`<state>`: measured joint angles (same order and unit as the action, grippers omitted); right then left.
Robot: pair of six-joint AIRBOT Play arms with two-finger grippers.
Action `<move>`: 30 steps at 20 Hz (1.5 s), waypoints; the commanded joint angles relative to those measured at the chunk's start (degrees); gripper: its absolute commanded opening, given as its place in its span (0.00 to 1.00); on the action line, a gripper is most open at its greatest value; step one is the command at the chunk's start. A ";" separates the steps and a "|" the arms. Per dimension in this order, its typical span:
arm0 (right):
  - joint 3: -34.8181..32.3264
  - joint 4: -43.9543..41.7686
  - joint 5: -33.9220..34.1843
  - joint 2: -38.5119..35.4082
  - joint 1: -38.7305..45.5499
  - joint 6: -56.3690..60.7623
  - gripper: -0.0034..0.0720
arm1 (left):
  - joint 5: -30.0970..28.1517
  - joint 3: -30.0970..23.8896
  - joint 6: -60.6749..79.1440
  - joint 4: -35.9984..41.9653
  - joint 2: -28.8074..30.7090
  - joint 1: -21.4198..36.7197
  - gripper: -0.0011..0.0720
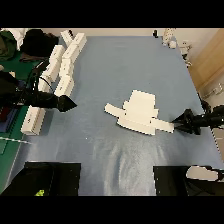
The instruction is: Fold the box.
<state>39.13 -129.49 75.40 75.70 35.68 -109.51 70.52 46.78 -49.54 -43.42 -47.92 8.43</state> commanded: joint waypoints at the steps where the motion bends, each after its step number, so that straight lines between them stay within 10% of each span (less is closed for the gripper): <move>1: -0.33 -0.74 0.04 1.27 -0.07 -0.04 0.58 | 0.00 -0.02 0.00 -0.02 0.02 0.00 0.96; 3: -0.61 -2.19 0.39 2.21 -0.83 -0.98 0.44 | 0.00 -0.02 0.00 -0.02 0.02 0.00 0.96; 12: -0.63 -9.27 1.42 2.10 -6.14 -3.52 0.44 | -0.02 -0.02 0.00 -0.02 0.02 0.00 0.96; 19: 0.15 -10.49 -4.66 2.12 -15.96 -3.50 0.05 | 0.00 -0.02 0.00 -0.02 0.02 0.00 0.96; 30: -3.56 -10.40 -0.07 -5.14 -32.68 -8.31 0.05 | -1.05 -0.02 1.05 -0.02 0.02 0.00 0.96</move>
<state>37.78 -139.90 76.07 73.30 7.20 -116.09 70.46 46.78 -49.50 -43.42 -47.92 8.43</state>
